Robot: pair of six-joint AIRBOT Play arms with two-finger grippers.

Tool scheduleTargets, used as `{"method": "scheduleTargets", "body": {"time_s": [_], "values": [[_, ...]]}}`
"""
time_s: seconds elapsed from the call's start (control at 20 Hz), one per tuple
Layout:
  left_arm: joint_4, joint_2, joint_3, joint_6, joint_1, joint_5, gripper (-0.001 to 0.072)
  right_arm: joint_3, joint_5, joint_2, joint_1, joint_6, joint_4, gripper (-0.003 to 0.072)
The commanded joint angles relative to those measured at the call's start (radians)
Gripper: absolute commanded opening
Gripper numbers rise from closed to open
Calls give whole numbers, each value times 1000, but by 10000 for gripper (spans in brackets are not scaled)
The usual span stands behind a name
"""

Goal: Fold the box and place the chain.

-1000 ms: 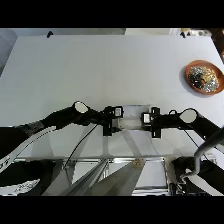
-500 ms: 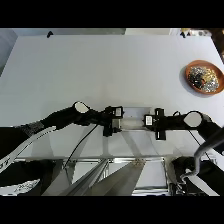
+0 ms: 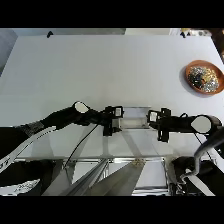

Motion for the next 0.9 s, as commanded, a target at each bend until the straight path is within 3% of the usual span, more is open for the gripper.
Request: {"method": "scheduleTargets", "body": {"time_s": [0.0,0.35,0.55,0.85], "values": [[1,1,0,1,1,-3,209,37,21,16,-14,318,-23,17],[1,1,0,1,1,-3,209,113,-2,5,-265,1052,-303,17],[1,1,0,1,1,-3,209,113,101,-85,-274,1120,-408,17],[1,1,0,1,1,-3,209,112,122,-247,-273,1093,-156,17]]}}
